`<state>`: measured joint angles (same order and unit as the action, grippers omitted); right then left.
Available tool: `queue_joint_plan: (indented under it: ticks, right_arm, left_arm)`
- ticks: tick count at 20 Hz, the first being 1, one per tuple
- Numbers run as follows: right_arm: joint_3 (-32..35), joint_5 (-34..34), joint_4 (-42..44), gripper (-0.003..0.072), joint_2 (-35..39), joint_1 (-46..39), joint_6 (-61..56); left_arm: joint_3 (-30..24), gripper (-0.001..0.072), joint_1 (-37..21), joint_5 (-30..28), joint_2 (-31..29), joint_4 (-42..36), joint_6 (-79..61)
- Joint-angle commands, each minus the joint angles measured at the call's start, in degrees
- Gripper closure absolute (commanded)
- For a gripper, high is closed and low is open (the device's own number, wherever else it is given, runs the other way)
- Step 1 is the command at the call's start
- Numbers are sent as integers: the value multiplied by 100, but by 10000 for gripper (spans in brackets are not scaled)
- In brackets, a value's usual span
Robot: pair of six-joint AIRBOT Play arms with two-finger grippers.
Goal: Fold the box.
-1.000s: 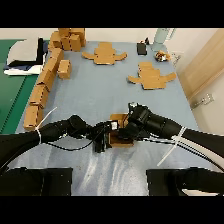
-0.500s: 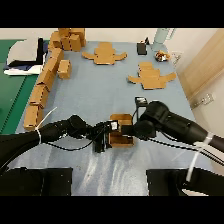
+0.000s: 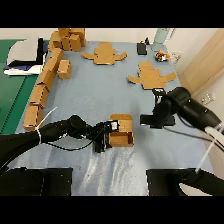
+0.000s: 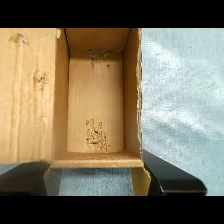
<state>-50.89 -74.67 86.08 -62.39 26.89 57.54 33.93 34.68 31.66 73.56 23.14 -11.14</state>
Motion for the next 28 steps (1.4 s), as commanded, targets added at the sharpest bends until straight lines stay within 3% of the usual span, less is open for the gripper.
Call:
queue_joint_plan:
  ticks: [1, 2, 4, 7, 12, 16, 21, 28]
  right_arm:
    - [-4, 1047, 3414, 684, -876, -1711, 3626]
    - [-17, 1025, 4590, 684, -1231, -2103, 4645]
    - [-107, 813, 5864, 684, -1751, -2479, 5757]
    - [-291, -85, 6380, 684, -2153, -2385, 6658]
    - [-127, -673, 6312, 684, -1858, -2186, 7381]
    - [417, -256, 5654, 683, -1021, -1639, 7213]
    - [1113, 990, 3947, 684, 310, -581, 6564]
    - [1834, 2417, 2793, 683, 1519, 409, 6419]
  left_arm:
    - [7, 281, -2, -2, 2, 2, 0]
    - [4, 281, -2, -2, 2, 2, 0]
    - [7, 281, -2, 0, 2, 2, 0]
    - [7, 281, -2, -4, 2, 2, 0]
    - [7, 281, -2, 0, 2, 2, 0]
    - [4, 281, -2, -2, 2, 2, 0]
    - [7, 281, -2, -2, 2, 2, 0]
    - [7, 281, -2, -2, 2, 2, 0]
